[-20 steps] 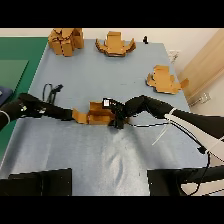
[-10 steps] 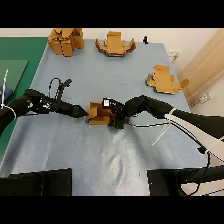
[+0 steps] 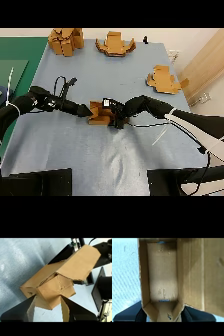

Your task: Fold the box.

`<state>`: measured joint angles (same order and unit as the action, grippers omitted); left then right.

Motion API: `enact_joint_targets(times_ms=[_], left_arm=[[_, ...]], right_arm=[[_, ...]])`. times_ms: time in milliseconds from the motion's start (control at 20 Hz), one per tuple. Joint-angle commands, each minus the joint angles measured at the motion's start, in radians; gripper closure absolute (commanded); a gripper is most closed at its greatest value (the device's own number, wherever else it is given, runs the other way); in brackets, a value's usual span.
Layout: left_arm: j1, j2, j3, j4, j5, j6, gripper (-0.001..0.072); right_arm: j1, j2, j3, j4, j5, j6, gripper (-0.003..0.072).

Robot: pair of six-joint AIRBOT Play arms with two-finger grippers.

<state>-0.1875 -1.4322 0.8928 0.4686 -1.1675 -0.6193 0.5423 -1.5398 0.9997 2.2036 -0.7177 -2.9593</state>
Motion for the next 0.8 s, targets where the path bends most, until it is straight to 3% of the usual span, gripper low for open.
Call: enact_joint_targets(times_ms=[0, 300, 600, 750], left_arm=[[-0.082, 0.000, 0.076, 0.200, 0.046, -0.262, 0.0227], [-0.229, 0.001, 0.181, 0.486, 0.113, -0.715, 0.0228], [-0.388, 0.001, 0.216, 0.810, 0.195, -1.074, 0.0228], [-0.444, -0.001, 0.217, 0.959, 0.183, -1.220, 0.0230]], right_arm=[[0.000, 0.000, 0.000, 0.000, 0.001, 0.000, 0.0675], [0.000, 0.000, 0.000, 0.000, 0.001, 0.000, 0.0675], [0.000, 0.000, 0.000, 0.000, 0.002, 0.000, 0.0675], [0.000, 0.000, 0.000, 0.000, 0.001, 0.000, 0.0674]])
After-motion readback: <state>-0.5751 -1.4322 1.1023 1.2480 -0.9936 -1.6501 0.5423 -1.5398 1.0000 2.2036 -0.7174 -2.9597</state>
